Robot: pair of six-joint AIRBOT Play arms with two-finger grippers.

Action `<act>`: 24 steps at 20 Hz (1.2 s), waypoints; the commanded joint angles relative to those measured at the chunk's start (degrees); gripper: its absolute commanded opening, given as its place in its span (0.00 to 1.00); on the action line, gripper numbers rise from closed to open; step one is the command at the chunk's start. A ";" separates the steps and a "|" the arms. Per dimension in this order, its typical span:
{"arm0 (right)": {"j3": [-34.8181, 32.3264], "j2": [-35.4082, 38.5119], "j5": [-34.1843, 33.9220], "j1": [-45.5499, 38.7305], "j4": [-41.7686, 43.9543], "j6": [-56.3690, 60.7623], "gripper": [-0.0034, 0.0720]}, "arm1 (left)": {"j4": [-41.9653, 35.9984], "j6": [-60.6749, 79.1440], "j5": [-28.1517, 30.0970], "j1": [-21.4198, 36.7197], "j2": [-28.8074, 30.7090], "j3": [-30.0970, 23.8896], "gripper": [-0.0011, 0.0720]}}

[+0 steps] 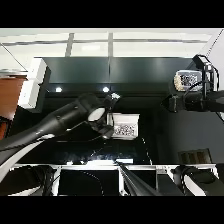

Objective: Fold the box and place the chain.

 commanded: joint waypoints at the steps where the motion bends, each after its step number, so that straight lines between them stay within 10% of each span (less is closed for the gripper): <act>1: 0.02 0.02 0.07 -0.04 -0.04 0.68 0.76 | -5.92 14.27 5.57 7.50 8.81 -11.37 0.90; 5: 0.02 0.02 -0.31 -0.04 -0.04 0.70 0.76 | -37.94 43.06 18.25 24.98 15.82 -28.81 0.89; 8: 0.02 0.02 -0.33 -0.04 -0.07 0.70 0.76 | -47.06 68.41 22.99 30.58 14.82 -34.07 0.90; 15: 0.02 0.02 -0.31 -0.04 -0.07 1.09 0.76 | -50.80 114.22 26.60 26.29 9.03 -32.85 0.90; 24: 0.02 0.00 -1.79 -0.04 -0.07 1.09 0.76 | -60.19 119.78 25.24 25.86 -2.08 -26.56 0.89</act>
